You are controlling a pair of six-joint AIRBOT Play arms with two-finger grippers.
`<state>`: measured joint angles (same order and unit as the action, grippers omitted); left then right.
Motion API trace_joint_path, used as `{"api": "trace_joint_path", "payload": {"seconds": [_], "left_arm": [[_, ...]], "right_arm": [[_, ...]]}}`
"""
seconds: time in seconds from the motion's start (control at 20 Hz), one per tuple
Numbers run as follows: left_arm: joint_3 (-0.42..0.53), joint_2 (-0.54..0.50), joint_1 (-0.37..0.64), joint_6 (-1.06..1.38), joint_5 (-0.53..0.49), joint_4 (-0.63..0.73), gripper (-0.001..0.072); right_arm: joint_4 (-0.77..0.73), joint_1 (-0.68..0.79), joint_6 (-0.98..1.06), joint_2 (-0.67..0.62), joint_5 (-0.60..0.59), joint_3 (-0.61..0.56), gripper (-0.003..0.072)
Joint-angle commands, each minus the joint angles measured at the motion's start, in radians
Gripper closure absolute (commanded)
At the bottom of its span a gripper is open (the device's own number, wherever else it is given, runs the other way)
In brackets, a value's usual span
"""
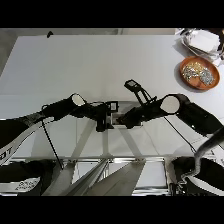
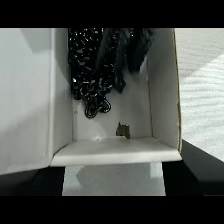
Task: Fold the box and place the chain.
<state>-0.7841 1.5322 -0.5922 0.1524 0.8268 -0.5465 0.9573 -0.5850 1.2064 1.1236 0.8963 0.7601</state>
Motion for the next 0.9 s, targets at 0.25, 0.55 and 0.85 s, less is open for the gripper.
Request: {"api": "trace_joint_path", "payload": {"seconds": [0.25, 0.55, 0.85], "left_arm": [[0.0, -0.001, 0.0, 0.0, 0.0, 0.0, 0.0438], [0.0, -0.001, 0.0, 0.0, 0.0, 0.0, 0.0438], [0.0, -0.001, 0.0, 0.0, 0.0, 0.0, 0.0438]], "right_arm": [[0.017, -0.02, 0.053, 0.037, 0.01, 0.0, 0.0489], [0.155, 0.075, 0.115, -0.072, 0.154, 0.0, 0.049], [0.435, 0.251, 0.203, -0.172, 0.28, -0.004, 0.0489]]}}
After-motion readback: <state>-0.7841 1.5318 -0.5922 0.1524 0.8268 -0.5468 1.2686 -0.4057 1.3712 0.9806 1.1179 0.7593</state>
